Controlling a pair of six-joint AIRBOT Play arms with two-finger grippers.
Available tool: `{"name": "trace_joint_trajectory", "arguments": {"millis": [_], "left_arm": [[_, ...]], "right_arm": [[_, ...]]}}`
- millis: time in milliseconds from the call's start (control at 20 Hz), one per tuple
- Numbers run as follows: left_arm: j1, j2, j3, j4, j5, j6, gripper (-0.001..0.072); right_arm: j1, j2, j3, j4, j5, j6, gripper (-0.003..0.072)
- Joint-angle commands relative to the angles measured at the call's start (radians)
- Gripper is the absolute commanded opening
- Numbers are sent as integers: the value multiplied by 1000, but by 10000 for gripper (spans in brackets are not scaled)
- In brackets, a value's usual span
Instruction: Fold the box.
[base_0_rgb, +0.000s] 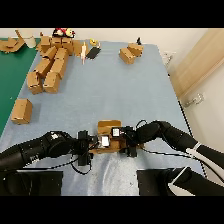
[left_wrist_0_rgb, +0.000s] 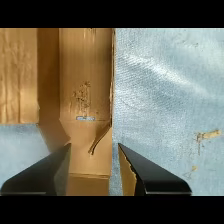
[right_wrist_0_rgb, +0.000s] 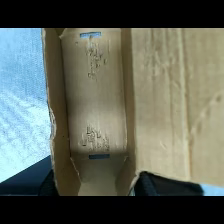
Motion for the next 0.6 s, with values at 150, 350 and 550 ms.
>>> {"name": "trace_joint_trajectory", "arguments": {"millis": [150,350,550], "left_arm": [[1,1,0,1,54,-15,452],[1,1,0,3,-27,-112,451],[12,0,-3,115,-77,-203,451]], "right_arm": [[1,0,0,0,0,0,535],[1,0,0,0,0,0,534],[1,0,0,0,0,0,535]]}}
